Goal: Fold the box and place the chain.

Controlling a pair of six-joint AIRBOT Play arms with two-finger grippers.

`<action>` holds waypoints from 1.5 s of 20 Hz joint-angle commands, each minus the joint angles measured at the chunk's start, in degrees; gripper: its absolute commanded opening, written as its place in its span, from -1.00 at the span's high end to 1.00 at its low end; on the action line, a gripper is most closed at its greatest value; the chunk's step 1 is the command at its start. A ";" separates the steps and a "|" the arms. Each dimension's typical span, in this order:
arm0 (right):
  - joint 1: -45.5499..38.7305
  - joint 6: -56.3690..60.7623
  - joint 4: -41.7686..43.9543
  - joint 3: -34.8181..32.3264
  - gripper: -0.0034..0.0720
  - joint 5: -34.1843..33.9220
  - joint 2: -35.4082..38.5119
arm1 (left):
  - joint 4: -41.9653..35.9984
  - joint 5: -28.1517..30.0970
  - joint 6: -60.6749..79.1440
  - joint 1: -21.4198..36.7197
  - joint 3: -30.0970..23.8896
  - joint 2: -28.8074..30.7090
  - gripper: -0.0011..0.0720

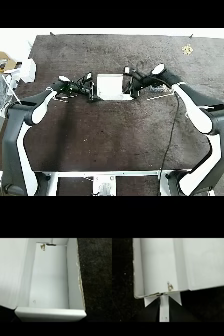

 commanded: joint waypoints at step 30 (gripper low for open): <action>-9.03 50.03 17.84 -15.54 0.91 -0.96 0.79 | 0.09 -0.15 0.09 0.00 -0.02 -0.02 0.18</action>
